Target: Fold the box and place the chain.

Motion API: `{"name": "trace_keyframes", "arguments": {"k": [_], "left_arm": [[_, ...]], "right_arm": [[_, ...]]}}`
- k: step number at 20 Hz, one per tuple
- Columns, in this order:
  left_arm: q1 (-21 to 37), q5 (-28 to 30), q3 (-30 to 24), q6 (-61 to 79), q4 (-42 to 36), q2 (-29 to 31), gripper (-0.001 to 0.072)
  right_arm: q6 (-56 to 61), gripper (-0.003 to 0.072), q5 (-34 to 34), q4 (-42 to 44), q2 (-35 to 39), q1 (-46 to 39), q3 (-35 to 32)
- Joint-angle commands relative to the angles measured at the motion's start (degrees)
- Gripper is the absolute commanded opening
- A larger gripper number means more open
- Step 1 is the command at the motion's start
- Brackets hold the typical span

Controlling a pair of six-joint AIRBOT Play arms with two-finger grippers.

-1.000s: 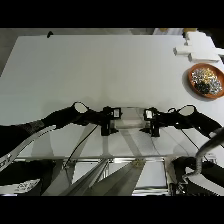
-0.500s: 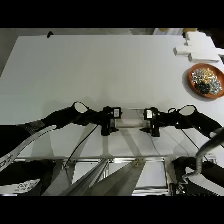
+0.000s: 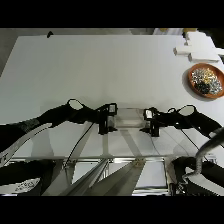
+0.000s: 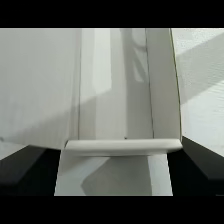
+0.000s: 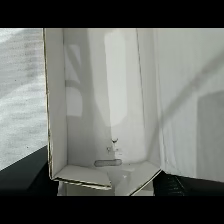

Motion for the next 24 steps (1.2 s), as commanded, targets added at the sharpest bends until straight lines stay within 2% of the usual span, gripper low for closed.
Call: {"name": "trace_keyframes", "arguments": {"k": [1,11,14,24], "left_arm": [[1.51,-0.92,-1.42,0.37,-0.81,0.20,0.0699],[0.87,0.13,-3.04,7.06,-6.97,0.15,0.0700],[-0.59,2.43,-2.91,6.73,-6.82,0.15,0.0697],[-2.89,2.38,-2.40,6.32,-4.85,-0.07,0.0690]], "right_arm": [[-0.11,0.0337,0.13,-0.09,0.04,0.00,0.02],[-0.11,0.0337,0.13,-0.09,0.04,0.00,0.02],[-0.11,0.0337,0.13,-0.09,0.04,0.00,0.02],[-0.11,0.0337,0.13,-0.09,0.04,0.00,0.02]]}}
